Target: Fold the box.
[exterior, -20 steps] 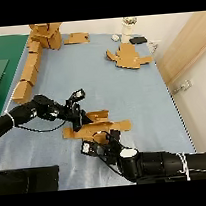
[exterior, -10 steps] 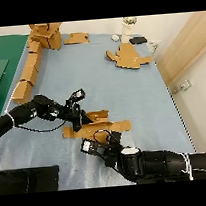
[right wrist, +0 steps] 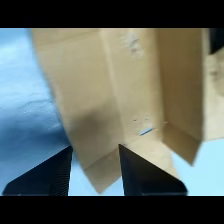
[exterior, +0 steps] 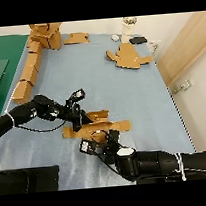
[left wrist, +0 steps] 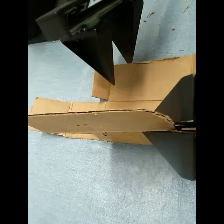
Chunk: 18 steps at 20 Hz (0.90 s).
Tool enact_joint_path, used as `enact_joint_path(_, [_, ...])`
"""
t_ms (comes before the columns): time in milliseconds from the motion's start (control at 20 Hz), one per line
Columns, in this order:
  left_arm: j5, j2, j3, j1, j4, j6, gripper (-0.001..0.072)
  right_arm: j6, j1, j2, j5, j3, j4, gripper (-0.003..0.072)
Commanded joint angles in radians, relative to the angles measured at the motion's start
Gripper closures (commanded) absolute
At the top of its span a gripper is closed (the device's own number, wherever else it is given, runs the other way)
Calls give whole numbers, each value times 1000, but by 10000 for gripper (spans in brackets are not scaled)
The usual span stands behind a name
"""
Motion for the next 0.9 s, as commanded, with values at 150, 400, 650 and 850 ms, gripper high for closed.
enact_joint_path(150, [0, 0, 0, 0, 0, 0, 696, 125, 1, 24, -6, 33, -82, 252])
enact_joint_path(400, [0, 0, 0, 0, 0, 0, 696, 181, 1, 44, -25, 36, -63, 229])
enact_joint_path(650, [0, 0, 0, 0, 0, 0, 696, 55, -106, 101, 40, 34, -67, -32])
enact_joint_path(850, [0, 0, 0, -1, 0, 0, 696, -219, -208, 177, 106, 34, 73, -31])
